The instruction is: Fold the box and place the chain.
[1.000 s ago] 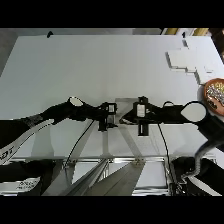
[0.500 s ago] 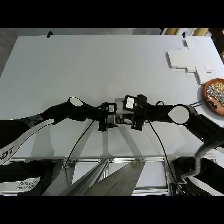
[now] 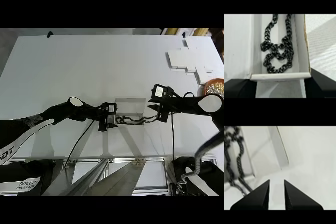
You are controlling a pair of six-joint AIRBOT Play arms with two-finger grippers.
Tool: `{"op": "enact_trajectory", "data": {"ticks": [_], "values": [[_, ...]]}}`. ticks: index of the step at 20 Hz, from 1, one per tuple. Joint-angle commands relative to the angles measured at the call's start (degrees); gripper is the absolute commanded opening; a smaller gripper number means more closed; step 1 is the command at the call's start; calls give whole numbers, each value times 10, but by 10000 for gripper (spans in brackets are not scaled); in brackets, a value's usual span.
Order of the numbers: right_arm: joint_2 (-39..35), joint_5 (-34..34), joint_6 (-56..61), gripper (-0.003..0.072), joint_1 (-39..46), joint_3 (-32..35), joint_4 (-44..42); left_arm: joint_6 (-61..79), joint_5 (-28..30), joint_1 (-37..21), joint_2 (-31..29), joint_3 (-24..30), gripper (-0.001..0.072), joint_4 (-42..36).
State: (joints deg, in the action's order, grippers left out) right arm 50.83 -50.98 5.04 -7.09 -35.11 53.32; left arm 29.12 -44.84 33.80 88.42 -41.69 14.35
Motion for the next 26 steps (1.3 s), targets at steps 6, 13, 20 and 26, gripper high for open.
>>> {"op": "enact_trajectory", "data": {"ticks": [6, 13, 20, 26], "values": [[112, -68, -104, 283, 36, 13, 23, 0, 0, 0, 0, 0, 135, 0], [183, -43, -161, 278, 35, 16, -4, 0, 0, 0, 0, 0, 135, 0], [213, -36, -161, 151, 35, 16, -15, 0, 0, 0, 0, 0, 135, 0], [128, -72, -54, 21, 35, 16, 113, 0, 0, 0, 0, 0, 135, 0]]}}
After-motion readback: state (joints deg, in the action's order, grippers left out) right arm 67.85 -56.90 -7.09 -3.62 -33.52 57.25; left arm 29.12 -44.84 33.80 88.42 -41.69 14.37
